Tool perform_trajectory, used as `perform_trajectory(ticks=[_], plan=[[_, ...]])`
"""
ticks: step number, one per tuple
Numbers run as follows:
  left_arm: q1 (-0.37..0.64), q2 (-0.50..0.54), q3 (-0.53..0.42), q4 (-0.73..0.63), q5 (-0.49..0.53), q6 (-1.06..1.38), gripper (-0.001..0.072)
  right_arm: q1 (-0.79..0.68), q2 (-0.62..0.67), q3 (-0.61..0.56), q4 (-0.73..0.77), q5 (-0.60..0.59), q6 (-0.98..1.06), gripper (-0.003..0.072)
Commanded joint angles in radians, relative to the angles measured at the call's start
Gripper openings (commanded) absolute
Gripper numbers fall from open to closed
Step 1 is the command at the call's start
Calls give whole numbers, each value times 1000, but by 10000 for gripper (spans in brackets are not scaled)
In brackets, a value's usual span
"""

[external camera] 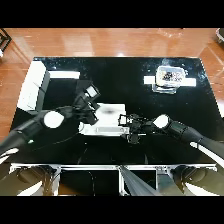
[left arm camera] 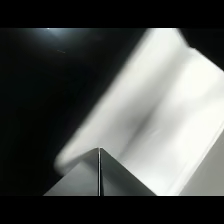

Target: Fold the box and place the chain.

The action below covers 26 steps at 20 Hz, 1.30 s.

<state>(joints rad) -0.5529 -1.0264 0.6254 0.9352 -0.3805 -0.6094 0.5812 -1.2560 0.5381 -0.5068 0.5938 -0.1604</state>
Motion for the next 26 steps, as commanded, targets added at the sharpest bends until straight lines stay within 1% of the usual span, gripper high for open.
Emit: perform_trajectory(ticks=[1, 2, 3, 4, 5, 6, 7, 10, 12, 15, 17, 18, 19, 21, 24, 26], plan=[[143, 114, 7, 39, -351, 1, 31, 0, -1, 0, 1, 0, 0, 332], [189, 123, 7, 63, -483, 5, 31, 0, -1, 0, 1, 0, 0, 332], [228, 124, 7, 94, -582, 5, 31, 0, -1, 0, 1, 0, 0, 332], [262, 123, 7, 130, -644, 5, 69, 0, -1, 0, 1, 0, 0, 332], [286, 122, 6, 153, -660, 4, 294, 0, -1, 0, 1, 0, 0, 332], [301, 122, 6, 165, -654, 8, 588, 0, -1, 0, 1, 0, 0, 332], [308, 122, 6, 165, -630, 35, 631, 0, -1, 0, 1, 0, 0, 332], [276, 119, 2, 158, -620, 297, 631, 0, -1, 0, 1, 0, 0, 332], [252, 98, -18, 151, -596, 413, 630, 0, -1, 0, 1, 0, 0, 332], [228, 48, -27, 123, -588, 420, 630, 0, -1, 0, 0, 0, 0, 333], [214, 35, -27, 86, -558, 420, 630, 0, -1, 0, 0, 0, 0, 334], [207, 35, -27, 71, -536, 421, 630, 0, -1, 0, 1, 0, 0, 397], [201, 34, -27, 64, -520, 421, 630, 0, -1, 0, 0, 0, 0, 497], [185, 27, -27, 50, -509, 424, 630, 0, -1, 0, 0, 0, 0, 494], [158, -20, -27, 51, -509, 424, 630, 0, -1, 0, 0, 0, 0, 478], [144, -48, -27, 51, -483, 424, 630, 0, -1, 0, 0, 0, 0, 478]])
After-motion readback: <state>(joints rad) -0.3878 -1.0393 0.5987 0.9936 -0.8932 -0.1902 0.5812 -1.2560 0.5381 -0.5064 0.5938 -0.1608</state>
